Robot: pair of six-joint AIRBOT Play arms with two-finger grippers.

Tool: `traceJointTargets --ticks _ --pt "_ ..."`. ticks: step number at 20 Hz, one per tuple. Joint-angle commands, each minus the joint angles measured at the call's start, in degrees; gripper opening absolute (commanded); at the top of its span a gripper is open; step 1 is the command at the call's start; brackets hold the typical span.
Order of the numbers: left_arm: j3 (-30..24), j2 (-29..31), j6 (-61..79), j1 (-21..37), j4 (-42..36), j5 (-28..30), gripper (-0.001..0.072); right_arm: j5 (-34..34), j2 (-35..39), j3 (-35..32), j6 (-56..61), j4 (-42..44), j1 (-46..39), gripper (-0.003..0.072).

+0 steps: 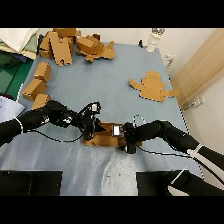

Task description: Fold the box.

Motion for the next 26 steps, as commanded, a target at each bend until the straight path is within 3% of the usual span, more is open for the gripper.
traceJointTargets --ticks 1,19,20,22,26 --pt "0.0 0.0 0.0 0.0 0.0 0.0 0.0012 0.2 0.0 0.0 0.0 0.0 0.1 0.072" --pt "0.0 0.0 0.0 0.0 0.0 -0.2 0.0013 0.4 0.0 0.0 0.1 0.2 0.1 0.072" --pt "0.0 0.0 0.0 0.0 0.0 -0.2 0.0013 0.3 0.0 0.0 0.1 0.2 0.1 0.0692" --pt "0.0 0.0 0.0 0.0 0.0 -0.2 0.0013 0.3 0.0 0.0 0.0 0.2 0.1 0.0531" --pt "0.0 0.0 0.0 0.0 0.0 -0.2 0.0013 0.3 0.0 0.0 0.0 0.2 0.1 0.0544"
